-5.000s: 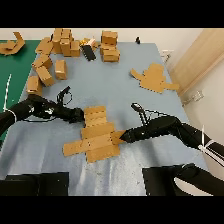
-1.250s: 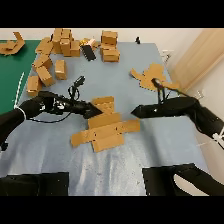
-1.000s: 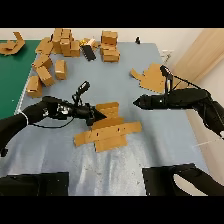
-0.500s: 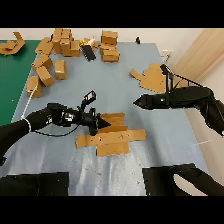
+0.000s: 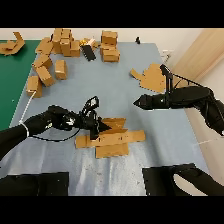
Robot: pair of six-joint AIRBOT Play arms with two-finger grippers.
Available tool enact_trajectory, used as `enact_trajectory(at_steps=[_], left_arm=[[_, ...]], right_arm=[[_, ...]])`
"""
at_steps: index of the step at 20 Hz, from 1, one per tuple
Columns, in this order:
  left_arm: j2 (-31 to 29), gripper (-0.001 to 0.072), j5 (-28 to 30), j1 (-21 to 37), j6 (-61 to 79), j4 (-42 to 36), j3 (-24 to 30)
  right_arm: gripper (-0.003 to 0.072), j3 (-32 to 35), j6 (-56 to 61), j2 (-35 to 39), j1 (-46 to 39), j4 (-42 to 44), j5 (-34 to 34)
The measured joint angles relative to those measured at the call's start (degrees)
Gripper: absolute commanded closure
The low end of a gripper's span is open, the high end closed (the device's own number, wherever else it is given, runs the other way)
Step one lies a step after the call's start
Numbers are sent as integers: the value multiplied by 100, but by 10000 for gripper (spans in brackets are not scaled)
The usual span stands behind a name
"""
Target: Fold the box.
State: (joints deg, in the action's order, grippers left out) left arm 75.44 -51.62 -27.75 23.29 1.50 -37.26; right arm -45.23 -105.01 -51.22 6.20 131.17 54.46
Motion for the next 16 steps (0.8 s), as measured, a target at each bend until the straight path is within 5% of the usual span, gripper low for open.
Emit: enact_trajectory(at_steps=[16], left_arm=[[-35, 699, 293, 76, -170, 190, 205]], right_arm=[[600, 0, -83, 0, 0, -2, 118]])
